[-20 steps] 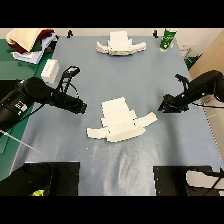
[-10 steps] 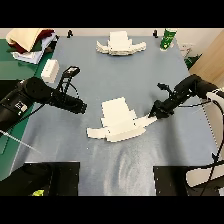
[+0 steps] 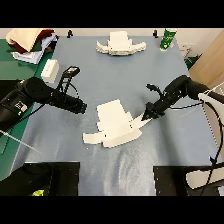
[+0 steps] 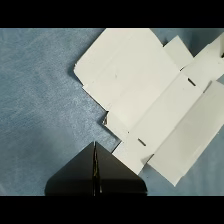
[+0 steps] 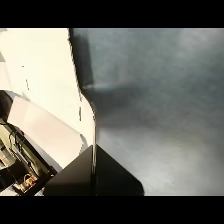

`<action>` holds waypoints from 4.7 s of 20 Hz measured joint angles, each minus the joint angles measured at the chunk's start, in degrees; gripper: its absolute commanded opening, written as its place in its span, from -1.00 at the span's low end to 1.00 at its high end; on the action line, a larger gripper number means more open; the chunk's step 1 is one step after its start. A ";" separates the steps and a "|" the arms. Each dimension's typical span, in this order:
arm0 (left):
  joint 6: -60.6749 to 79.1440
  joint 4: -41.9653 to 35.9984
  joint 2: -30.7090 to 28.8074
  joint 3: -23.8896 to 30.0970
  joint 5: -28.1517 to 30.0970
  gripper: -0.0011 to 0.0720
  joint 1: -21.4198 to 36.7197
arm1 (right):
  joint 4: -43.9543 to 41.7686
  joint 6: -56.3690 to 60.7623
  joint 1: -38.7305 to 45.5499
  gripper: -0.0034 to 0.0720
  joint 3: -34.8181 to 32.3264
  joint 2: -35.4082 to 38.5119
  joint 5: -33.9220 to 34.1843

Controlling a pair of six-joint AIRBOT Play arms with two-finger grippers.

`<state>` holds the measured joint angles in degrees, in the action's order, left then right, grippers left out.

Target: Fold the box.

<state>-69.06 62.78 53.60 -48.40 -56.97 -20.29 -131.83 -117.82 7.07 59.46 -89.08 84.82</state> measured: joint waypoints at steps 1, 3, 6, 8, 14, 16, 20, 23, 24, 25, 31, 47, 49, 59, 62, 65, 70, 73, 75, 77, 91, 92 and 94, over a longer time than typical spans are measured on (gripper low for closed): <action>0.02 -0.02 0.00 0.00 -0.02 -0.94 0.00 | -0.79 0.09 -0.70 -0.91 -2.05 1.99 -1.18; 0.00 -0.02 0.00 0.00 -0.02 -0.94 0.00 | -1.62 1.27 -2.49 -0.91 -8.33 7.58 -5.27; 0.02 -0.02 0.00 0.00 -0.02 -0.94 0.00 | -1.90 4.13 -5.55 -0.91 -18.67 16.72 -13.27; 0.02 0.00 0.00 0.00 0.00 -0.94 0.00 | -1.88 6.21 -7.56 -0.91 -24.81 22.71 -18.91; 0.02 -0.02 0.00 0.00 2.23 -0.94 -0.13 | 1.84 12.37 -11.10 -0.91 -35.28 37.22 -29.46; 0.02 -0.04 0.00 0.00 3.74 -0.94 -0.13 | 3.61 13.51 -11.43 -0.91 -36.61 40.06 -31.61; 0.02 -1.16 0.04 0.00 6.51 -0.94 -0.09 | 5.55 14.53 -11.74 -0.91 -37.73 42.51 -33.40; 0.02 -1.33 1.25 0.00 5.44 -0.10 0.94 | 6.10 14.84 -11.80 -0.91 -38.03 43.10 -33.81; 0.09 -1.36 2.12 0.09 4.13 0.20 1.33 | 6.23 14.93 -11.80 -0.91 -38.07 43.17 -33.79; 0.22 -1.42 3.13 0.13 3.08 0.20 1.73 | 6.29 14.93 -11.80 -0.91 -38.12 43.25 -33.79; 8.37 -8.61 12.90 0.20 -0.74 0.17 2.69 | 6.51 14.99 -11.80 -0.91 -38.18 43.39 -33.35; 28.39 -25.62 39.41 -15.08 -16.11 0.17 2.84 | 6.60 14.73 -11.80 -0.91 -38.21 43.39 -31.95; 29.18 -26.60 40.87 -16.81 -18.10 -0.18 2.84 | 6.62 14.73 -11.80 -0.91 -38.21 43.39 -31.95; 33.77 -29.22 42.86 -18.82 -24.13 -0.92 1.66 | 6.67 14.73 -11.80 -0.91 -38.21 43.39 -31.93; 35.04 -29.29 42.97 -18.86 -24.57 -0.94 1.18 | 6.75 14.71 -11.80 -0.91 -38.21 43.39 -31.91; 36.76 -29.33 42.97 -18.86 -24.55 -0.94 0.70 | 6.73 14.71 -11.80 -0.91 -38.21 43.39 -31.91; 39.04 -29.42 42.97 -18.86 -24.59 -0.94 0.42 | 6.78 14.75 -11.80 -0.61 -38.21 43.39 -32.20; 42.42 -29.53 42.95 -18.86 -24.65 -0.94 0.28 | 8.48 14.73 -11.82 -0.11 -38.12 43.39 -32.48; 45.55 -29.59 42.64 -18.86 -24.63 -0.94 0.31 | 10.43 14.78 -11.80 -0.11 -37.92 43.36 -33.14; 48.19 -29.70 41.62 -18.86 -23.61 -0.94 0.31 | 12.48 15.61 -11.76 -0.11 -37.38 43.39 -33.90; 68.94 -31.19 19.10 -3.10 0.66 -0.95 -6.23 | 28.46 38.56 -11.67 0.82 -25.59 43.41 -36.15; 70.51 -31.69 18.36 -1.27 3.02 -0.95 -7.26 | 29.11 39.47 -11.65 0.82 -24.94 43.41 -36.24; 73.35 -33.11 17.42 1.42 7.10 -0.95 -9.20 | 29.97 41.11 -11.65 0.81 -24.09 43.39 -36.22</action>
<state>4.29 29.67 71.02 -46.98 -49.87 -29.50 -101.86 -76.71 -4.58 35.38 -45.69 48.60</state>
